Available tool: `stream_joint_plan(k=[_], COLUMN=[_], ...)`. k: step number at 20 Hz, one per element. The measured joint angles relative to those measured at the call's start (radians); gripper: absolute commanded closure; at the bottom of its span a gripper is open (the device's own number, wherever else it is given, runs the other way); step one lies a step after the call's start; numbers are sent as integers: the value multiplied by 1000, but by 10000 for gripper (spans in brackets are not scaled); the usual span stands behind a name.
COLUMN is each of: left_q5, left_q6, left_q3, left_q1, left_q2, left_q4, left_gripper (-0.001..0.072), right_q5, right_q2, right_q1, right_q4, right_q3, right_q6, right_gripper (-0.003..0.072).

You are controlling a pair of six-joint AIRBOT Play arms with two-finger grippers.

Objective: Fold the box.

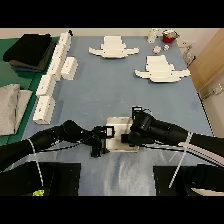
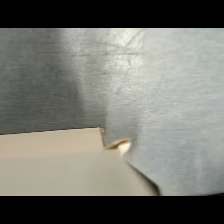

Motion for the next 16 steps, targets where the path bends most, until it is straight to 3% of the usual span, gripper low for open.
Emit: stream_joint_plan(k=[6, 8, 16], left_q5=[0, 0, 0], left_q6=[1, 0, -2], left_q3=[0, 0, 0], left_q1=[0, 0, 0], left_q2=[0, 0, 0], left_q4=[2, 0, -1], left_gripper=[251, 252, 251], right_q5=[-2, 10, -73], right_q2=[-8, -10, 39], right_q1=[16, 19, 21], right_q4=[-4, 1, 6], right_q3=[0, 3, 40], right_q6=[12, 14, 6], right_gripper=[681, 363, 358])
